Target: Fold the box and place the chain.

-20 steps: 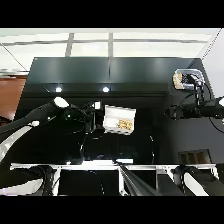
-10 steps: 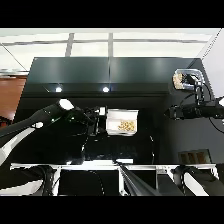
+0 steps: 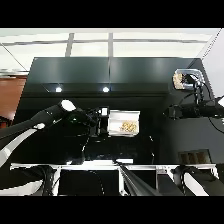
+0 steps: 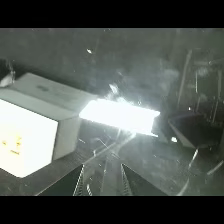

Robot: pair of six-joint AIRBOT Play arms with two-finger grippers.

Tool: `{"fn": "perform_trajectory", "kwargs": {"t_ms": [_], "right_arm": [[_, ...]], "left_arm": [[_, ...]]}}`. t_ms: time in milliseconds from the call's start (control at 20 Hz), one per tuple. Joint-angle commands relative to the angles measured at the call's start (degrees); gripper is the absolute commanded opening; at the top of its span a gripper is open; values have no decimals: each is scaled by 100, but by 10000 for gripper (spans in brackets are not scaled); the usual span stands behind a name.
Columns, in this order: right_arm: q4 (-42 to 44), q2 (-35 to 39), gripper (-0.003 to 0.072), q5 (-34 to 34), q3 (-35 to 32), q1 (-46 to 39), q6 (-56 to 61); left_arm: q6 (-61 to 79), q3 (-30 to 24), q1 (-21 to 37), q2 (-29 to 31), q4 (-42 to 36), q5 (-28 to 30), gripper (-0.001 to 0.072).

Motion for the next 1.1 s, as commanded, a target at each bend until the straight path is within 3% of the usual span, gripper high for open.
{"fn": "perform_trajectory", "kwargs": {"t_ms": [0,50,100,150,400,750,1050], "right_arm": [[302,-68,281,-688,28,417,269],[452,-173,333,-946,101,621,365],[673,-306,617,-1161,190,813,356],[839,-472,699,-1303,317,999,269],[896,-1276,695,-1897,625,1722,-643],[726,-1322,695,-599,723,2050,-4664],[748,-1316,695,-702,557,2404,-4730]], "left_arm": [[-317,4,-11,-2,37,319,331],[-319,4,-13,-2,37,306,330],[-321,4,-17,-2,39,291,330],[-323,4,-17,-2,39,291,330],[-321,4,-17,-2,39,291,331],[-319,4,-17,-2,39,293,331],[-319,4,-17,-2,39,293,331]]}}
